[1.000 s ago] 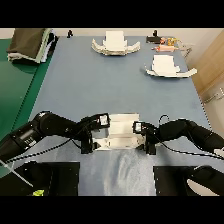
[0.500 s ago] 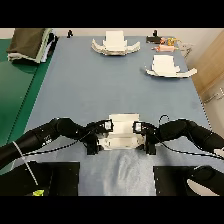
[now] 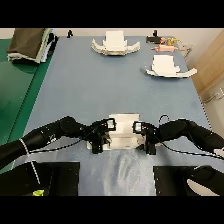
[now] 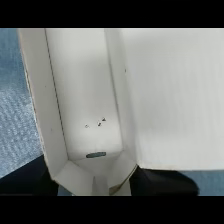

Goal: Fold the box.

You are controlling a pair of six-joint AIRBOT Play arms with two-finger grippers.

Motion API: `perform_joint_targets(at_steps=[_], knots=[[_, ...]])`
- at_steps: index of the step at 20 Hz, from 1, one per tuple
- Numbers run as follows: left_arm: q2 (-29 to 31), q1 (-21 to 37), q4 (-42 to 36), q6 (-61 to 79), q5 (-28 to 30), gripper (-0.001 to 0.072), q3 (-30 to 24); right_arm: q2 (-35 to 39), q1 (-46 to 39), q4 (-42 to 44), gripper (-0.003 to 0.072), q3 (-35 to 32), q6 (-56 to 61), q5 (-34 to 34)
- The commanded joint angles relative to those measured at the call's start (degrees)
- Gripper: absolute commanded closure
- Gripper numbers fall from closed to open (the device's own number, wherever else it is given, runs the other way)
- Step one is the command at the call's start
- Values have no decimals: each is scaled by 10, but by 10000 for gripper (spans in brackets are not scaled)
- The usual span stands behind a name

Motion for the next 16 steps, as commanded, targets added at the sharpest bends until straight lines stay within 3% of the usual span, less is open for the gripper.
perform_joint_targets(at_steps=[1,5,6,7,12,13,14,15,16], knots=[[-11,-16,-32,26,9,535,0,0,0,0,174,0,0,0],[-22,-22,-63,37,35,531,0,0,0,0,173,0,0,0],[-22,-22,-62,37,36,371,0,0,0,0,174,0,0,0],[-21,-22,-62,33,36,59,0,0,0,0,174,0,0,0],[-21,-22,-50,21,33,51,0,0,0,0,173,0,0,0],[-21,-22,-45,21,31,66,0,0,0,0,174,0,0,0],[-19,-22,-39,12,30,256,0,0,0,0,173,0,0,0],[-16,-22,-24,-8,26,572,0,0,0,0,174,0,0,0],[-10,-22,2,-32,21,695,0,0,0,0,173,0,0,0]])
